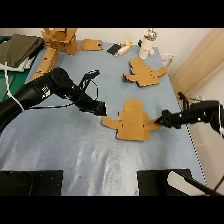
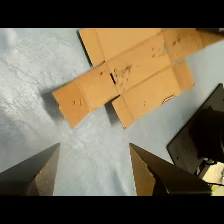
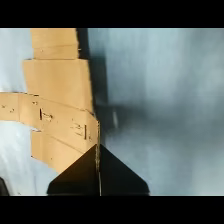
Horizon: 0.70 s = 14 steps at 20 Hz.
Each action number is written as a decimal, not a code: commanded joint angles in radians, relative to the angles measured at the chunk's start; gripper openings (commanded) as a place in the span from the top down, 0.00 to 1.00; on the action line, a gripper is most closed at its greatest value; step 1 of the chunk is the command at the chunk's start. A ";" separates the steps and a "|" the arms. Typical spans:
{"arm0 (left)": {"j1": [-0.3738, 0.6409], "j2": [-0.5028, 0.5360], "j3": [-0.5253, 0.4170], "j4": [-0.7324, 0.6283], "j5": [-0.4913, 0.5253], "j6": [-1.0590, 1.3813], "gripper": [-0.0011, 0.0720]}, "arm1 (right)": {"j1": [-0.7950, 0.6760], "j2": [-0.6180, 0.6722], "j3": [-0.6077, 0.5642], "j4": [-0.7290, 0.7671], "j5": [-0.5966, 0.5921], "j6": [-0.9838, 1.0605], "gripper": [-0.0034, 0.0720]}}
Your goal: Fold the box.
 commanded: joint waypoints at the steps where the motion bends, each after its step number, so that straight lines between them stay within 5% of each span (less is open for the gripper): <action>1: 0.000 0.000 0.000 -0.015 -0.029 0.043 0.09 | 0.011 0.161 -0.161 -0.061 0.037 0.026 0.60; 2: 0.000 0.000 0.000 -0.014 -0.036 0.046 0.09 | 0.011 0.156 -0.157 -0.060 0.037 0.026 0.52; 10: 0.006 0.000 0.000 -0.013 -0.098 0.064 0.09 | 0.018 -0.049 -0.082 0.003 0.000 -0.027 0.53; 12: 0.031 0.000 0.000 -0.045 -0.141 0.064 0.09 | 0.056 -0.104 -0.066 0.082 -0.012 -0.088 0.58; 14: 0.084 -0.001 0.000 -0.093 -0.195 0.076 0.09 | 0.132 -0.156 -0.060 0.101 -0.011 -0.121 0.81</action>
